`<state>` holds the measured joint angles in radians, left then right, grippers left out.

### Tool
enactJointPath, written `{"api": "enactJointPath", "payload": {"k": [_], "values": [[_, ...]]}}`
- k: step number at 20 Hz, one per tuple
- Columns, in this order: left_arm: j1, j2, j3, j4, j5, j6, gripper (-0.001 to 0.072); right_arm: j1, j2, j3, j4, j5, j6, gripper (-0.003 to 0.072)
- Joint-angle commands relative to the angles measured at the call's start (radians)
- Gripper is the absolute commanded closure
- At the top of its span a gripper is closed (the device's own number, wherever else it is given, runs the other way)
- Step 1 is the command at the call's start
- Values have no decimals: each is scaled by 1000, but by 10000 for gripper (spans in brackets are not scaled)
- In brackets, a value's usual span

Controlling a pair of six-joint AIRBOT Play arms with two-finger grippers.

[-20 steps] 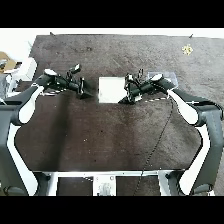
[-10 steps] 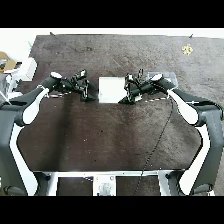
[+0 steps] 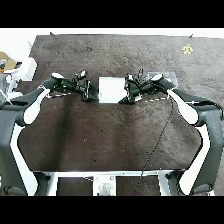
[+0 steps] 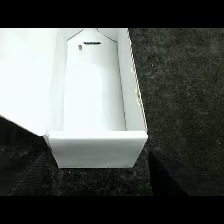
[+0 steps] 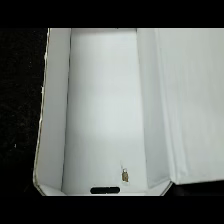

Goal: Fold the box and place the chain.

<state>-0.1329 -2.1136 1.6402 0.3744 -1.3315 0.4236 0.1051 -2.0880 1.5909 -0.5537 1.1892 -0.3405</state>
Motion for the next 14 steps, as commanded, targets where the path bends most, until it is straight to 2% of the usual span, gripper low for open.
{"api": "enactJointPath", "payload": {"k": [1, 14], "values": [[0, -2, 0, -33, 9, 4, -11, 0, 0, 0, 0, 0, 0, 96], [-71, -34, 0, -38, 64, 15, -11, 0, 0, 0, 0, 0, 0, 97]]}}
